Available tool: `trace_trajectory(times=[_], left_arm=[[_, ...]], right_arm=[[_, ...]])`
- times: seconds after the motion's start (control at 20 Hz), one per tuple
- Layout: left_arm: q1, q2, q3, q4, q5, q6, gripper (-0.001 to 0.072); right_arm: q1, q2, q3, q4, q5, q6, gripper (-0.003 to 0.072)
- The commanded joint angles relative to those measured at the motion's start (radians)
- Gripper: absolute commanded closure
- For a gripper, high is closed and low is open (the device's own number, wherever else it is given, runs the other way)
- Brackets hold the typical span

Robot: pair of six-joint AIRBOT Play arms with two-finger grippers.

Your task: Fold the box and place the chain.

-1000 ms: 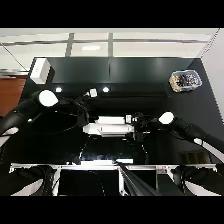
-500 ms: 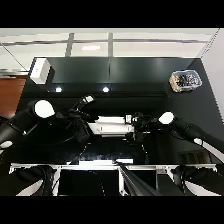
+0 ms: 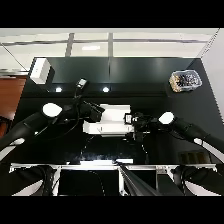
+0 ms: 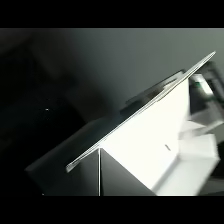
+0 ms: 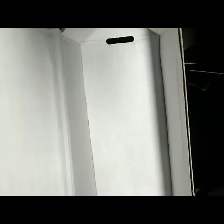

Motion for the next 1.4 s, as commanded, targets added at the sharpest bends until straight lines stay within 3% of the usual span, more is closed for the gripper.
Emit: trace_trajectory(times=[0.0,0.15,0.4,0.6,0.7,0.85,1.0,1.05,1.1,1.15,1.2,1.35], left_arm=[[-0.013,-0.134,0.081,0.196,-0.108,-0.048,0.0683],[-0.024,-0.206,0.157,0.464,-0.182,-0.268,0.0683],[-0.008,-0.194,0.240,0.549,-0.254,-0.266,0.0682],[0.049,-0.063,0.238,0.549,-0.320,-0.266,0.0682],[0.089,0.007,0.175,0.541,-0.328,-0.261,0.0682],[0.165,0.063,0.047,0.385,-0.334,-0.120,0.0680],[0.188,0.060,0.018,0.298,-0.450,0.136,0.0679],[0.181,0.060,0.018,0.303,-0.471,0.213,0.0601],[0.172,0.060,0.018,0.327,-0.480,0.301,0.0324],[0.159,0.060,0.018,0.351,-0.475,0.404,0.0112],[0.146,0.060,0.019,0.372,-0.463,0.493,0.0002],[0.092,0.052,0.019,0.484,-0.398,0.543,0.0002]], right_arm=[[0.001,0.000,0.000,0.000,0.000,0.000,0.0445],[0.001,0.000,0.000,0.000,0.000,0.000,0.0444],[0.001,0.000,0.000,0.000,0.000,0.000,0.0444],[0.001,0.000,0.000,0.000,0.000,0.000,0.0444],[0.001,0.000,0.000,0.000,0.000,0.000,0.0445],[0.001,0.000,0.000,0.000,0.000,0.000,0.0444],[0.001,0.000,0.000,0.000,0.000,0.000,0.0444],[0.001,0.000,0.000,0.000,0.000,0.000,0.0444],[0.001,0.000,0.000,0.000,0.000,0.000,0.0444],[0.001,0.000,0.000,0.000,0.000,0.000,0.0444],[0.001,0.000,0.000,0.000,0.000,0.000,0.0444],[0.001,0.000,0.000,0.000,0.000,0.000,0.0444]])
